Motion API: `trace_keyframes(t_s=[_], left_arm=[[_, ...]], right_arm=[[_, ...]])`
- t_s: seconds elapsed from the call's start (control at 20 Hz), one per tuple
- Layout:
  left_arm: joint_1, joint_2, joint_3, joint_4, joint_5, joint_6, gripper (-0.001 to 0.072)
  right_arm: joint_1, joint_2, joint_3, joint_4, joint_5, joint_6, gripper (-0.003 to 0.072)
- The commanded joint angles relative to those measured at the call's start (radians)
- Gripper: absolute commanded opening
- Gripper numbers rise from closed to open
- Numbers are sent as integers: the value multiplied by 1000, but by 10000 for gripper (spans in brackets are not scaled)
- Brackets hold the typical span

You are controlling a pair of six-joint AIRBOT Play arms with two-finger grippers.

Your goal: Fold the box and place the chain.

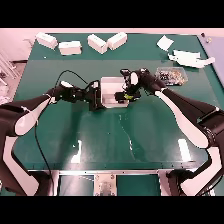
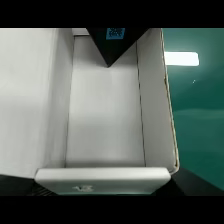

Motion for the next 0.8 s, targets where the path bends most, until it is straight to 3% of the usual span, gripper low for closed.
trace_keyframes(t_s=[0.0, 0.3, 0.6, 0.75], left_arm=[[1, 0, 1, 2, 0, -2, 580], [1, 0, 1, 2, 0, -2, 580], [1, 0, 1, 2, 0, -2, 580], [1, 0, 1, 2, 0, -2, 580]], right_arm=[[-13, 42, 19, -14, -2, -16, 490], [-62, 127, 20, -34, -2, -57, 500], [-151, 216, 20, -245, -45, -63, 499], [-240, 235, 20, -265, -80, -63, 498]])
